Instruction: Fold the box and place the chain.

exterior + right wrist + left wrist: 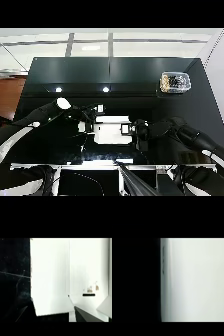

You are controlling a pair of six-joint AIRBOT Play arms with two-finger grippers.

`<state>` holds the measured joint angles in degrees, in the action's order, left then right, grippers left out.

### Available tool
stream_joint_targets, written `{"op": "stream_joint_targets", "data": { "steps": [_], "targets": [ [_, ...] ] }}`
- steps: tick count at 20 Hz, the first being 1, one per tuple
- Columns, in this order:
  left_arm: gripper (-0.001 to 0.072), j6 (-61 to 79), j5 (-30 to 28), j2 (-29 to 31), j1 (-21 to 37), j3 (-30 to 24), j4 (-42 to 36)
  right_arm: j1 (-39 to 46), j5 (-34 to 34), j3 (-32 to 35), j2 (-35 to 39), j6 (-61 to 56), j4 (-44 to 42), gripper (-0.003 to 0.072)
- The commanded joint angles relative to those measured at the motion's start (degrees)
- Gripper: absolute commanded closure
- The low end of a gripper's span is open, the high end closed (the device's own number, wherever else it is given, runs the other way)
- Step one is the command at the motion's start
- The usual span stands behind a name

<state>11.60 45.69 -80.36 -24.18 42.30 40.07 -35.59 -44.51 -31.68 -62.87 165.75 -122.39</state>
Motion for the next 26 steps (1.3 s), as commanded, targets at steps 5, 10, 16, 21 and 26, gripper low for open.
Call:
{"op": "stream_joint_targets", "data": {
  "steps": [5,10,16,21,26],
  "targets": [
    [0.0680,-0.09,0.02,-0.04,0.04,-0.02,0.00,-5.35,10.62,0.02,-1.51,-1.22,-1.18,0.0027],
    [0.0680,-0.09,0.02,-0.04,0.04,-0.02,-0.02,-5.35,10.80,-0.04,-0.59,-4.09,1.14,0.0028],
    [0.0680,-0.09,-0.02,-0.04,0.04,-0.02,-0.02,-3.06,14.60,-0.04,3.63,-10.60,3.98,0.0028],
    [0.0680,-0.11,-0.02,-0.04,0.04,-0.02,-0.02,-0.59,14.53,-0.09,5.35,-10.60,3.93,0.0027],
    [0.0681,-0.11,0.00,-0.04,0.04,-0.02,-0.02,-0.46,17.03,-0.33,5.35,-10.64,3.45,0.0027]
  ]
}}
